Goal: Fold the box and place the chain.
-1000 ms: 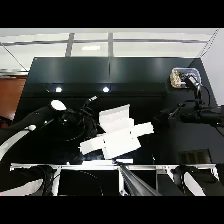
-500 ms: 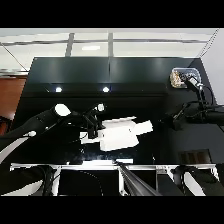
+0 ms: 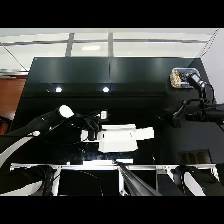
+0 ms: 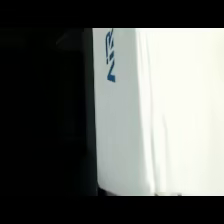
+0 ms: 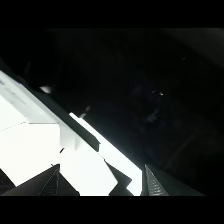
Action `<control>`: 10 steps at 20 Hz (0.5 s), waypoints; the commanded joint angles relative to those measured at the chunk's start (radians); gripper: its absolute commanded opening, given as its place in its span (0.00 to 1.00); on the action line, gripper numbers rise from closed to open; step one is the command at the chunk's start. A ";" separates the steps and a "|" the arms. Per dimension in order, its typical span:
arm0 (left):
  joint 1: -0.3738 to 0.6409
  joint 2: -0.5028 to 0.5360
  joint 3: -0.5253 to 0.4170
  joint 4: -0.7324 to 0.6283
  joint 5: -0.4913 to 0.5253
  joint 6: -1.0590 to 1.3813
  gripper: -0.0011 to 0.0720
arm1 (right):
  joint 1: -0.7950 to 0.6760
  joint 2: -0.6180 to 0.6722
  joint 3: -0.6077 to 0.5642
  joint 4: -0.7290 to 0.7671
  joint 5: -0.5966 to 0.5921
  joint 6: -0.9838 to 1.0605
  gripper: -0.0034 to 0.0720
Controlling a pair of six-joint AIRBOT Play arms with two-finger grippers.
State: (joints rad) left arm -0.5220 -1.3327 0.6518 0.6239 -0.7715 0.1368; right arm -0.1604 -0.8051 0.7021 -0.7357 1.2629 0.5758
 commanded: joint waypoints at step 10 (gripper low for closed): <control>0.000 -0.017 0.000 0.068 0.005 0.010 0.05 | 0.154 0.000 -0.173 -0.040 -0.068 -0.175 0.85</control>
